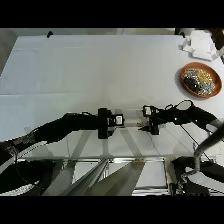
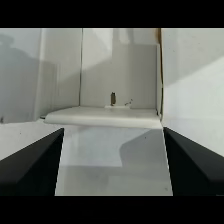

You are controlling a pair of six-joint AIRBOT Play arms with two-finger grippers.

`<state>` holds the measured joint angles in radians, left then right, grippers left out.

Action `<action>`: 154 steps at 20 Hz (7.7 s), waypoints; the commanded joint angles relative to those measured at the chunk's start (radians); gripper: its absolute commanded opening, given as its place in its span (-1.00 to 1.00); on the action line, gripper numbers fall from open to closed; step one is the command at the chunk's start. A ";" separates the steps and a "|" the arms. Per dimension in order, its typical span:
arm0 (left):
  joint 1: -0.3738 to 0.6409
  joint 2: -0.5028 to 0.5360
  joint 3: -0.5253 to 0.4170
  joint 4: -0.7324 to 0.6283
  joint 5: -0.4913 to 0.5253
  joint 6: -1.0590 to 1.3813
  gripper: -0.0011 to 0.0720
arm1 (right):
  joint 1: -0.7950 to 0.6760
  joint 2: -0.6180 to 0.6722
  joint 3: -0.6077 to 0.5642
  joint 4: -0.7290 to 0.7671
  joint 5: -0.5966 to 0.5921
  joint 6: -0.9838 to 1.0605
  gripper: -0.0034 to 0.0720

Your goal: Fold the box and place the chain.

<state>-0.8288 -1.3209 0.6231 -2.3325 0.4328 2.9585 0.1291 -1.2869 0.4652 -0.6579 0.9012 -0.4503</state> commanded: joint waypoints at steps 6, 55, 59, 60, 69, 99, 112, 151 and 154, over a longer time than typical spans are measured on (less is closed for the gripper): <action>-0.010 -0.012 0.027 -0.016 -0.024 0.000 0.97 | 0.001 0.000 0.000 0.000 0.000 0.000 0.25; 0.241 -0.022 0.034 -0.223 0.273 0.000 0.91 | 0.000 0.000 0.000 0.000 0.000 0.000 0.25; 0.304 -0.008 0.034 -0.198 0.478 0.000 0.73 | 0.001 0.000 0.000 0.000 0.000 0.000 0.25; 0.330 0.000 0.034 -0.185 0.533 0.000 0.73 | 0.001 0.000 0.000 0.000 0.000 0.000 0.25; 0.595 0.454 -0.193 -0.203 0.517 0.000 0.83 | 0.001 0.000 0.000 0.000 0.000 0.000 0.25; 0.172 -0.066 0.143 -0.097 0.348 0.000 0.98 | 0.001 0.000 0.000 0.000 0.000 0.000 0.25; 0.123 -0.068 0.143 -0.098 0.281 0.000 0.99 | 0.001 0.000 0.000 0.000 0.000 0.000 0.25; 0.073 -0.105 0.143 -0.142 0.180 0.000 0.86 | 0.001 0.000 0.000 0.000 0.000 0.000 0.25; 0.073 -0.105 0.143 -0.142 0.180 0.000 0.56 | 0.001 0.000 0.000 0.000 0.000 0.000 0.25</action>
<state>-0.7559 -1.4254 0.7647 -2.4741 0.6167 2.9585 0.1291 -1.2869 0.4652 -0.6575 0.9012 -0.4496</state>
